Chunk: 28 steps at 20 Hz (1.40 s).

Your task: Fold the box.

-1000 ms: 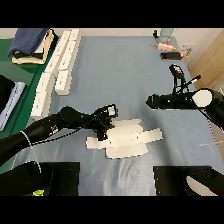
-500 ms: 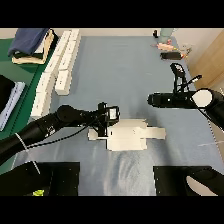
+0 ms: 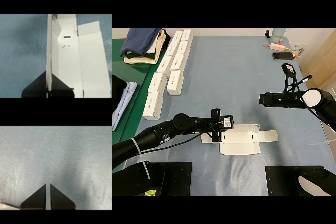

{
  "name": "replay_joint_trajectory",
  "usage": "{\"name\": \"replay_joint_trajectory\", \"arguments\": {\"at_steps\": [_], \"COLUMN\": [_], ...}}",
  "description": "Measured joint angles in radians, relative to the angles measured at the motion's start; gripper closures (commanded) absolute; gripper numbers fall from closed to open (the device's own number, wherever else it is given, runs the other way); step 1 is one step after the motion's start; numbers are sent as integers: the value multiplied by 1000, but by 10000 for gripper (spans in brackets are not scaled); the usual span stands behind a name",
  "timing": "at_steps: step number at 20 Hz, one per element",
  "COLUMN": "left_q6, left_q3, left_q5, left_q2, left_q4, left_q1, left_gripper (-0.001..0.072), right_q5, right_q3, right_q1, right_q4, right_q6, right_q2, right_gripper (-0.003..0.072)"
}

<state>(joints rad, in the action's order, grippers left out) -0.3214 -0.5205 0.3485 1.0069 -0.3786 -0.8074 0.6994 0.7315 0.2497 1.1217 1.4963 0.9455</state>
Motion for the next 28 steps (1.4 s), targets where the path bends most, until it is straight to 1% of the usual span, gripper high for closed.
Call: {"name": "replay_joint_trajectory", "arguments": {"at_steps": [7, 13, 15, 17, 19, 22, 24, 26, 28], "left_q6": [-3, -2, -7, -37, -77, -107, -119, -124, -129], "left_q3": [19, 22, 19, 6, -22, -81, -115, -135, -146], "left_q5": [-2, 51, 36, -19, -59, -68, -37, 33, 95], "left_q2": [37, 37, 28, 19, 19, 45, 69, 95, 121], "left_q4": [39, 40, 40, 40, 41, 42, 42, 42, 41], "left_q1": [-3, -3, -3, -3, 3, 46, 89, 129, 146], "left_gripper": [698, 697, 697, 697, 697, 697, 696, 696, 697], "right_q5": [7, 10, 12, 9, 0, -25, -40, -54, -63], "right_q3": [-11, -12, -12, -12, -12, -12, -12, -12, -12], "right_q1": [2, 2, 2, 2, 2, 2, 2, 2, 2], "right_q4": [-3, -3, -4, -3, -3, -3, -3, -3, -3], "right_q6": [0, 0, 0, 0, 0, 0, 0, 0, 0], "right_q2": [3, 3, 3, 3, 3, 3, 3, 3, 3], "right_gripper": [609, 609, 609, 609, 609, 609, 609, 609, 610]}}
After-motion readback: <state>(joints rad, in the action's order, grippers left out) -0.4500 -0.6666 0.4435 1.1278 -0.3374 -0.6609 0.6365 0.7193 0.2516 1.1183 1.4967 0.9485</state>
